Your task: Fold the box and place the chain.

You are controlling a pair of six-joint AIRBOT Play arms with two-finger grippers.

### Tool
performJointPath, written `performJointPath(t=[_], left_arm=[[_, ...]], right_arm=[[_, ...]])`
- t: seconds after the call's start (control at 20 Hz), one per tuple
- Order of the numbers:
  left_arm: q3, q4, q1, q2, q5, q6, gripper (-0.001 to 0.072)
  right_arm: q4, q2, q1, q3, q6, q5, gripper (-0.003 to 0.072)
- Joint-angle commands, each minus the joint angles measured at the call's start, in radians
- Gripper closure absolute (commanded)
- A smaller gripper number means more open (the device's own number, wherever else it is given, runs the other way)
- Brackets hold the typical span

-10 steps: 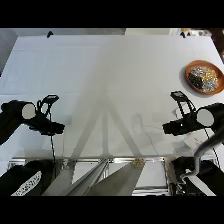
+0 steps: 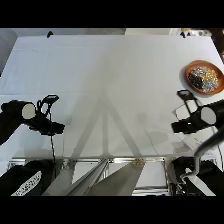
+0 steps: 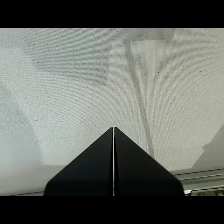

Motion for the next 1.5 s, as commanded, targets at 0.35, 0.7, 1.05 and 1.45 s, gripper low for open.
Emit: performJointPath(t=[0.35, 0.7, 1.05, 1.45], left_arm=[[-0.001, 0.0, 0.0, 0.001, 0.0, 0.0, 0.07], [-0.001, 0.0, 0.0, 0.0, 0.0, 0.0, 0.07], [-0.001, 0.0, 0.0, 0.0, 0.0, 0.0, 0.07], [-0.001, 0.0, 0.0, 0.001, 0.0, 0.0, 0.07]], right_arm=[[-0.202, -0.286, -0.607, 0.458, -0.192, -0.045, 0.0671], [-0.195, -0.53, -0.633, 0.634, -0.431, -0.079, 0.0211], [-0.269, -0.759, -0.731, 0.634, -0.505, -0.03, 0.01], [-0.331, -0.853, -0.766, 0.634, -0.496, -0.093, 0.0361]])
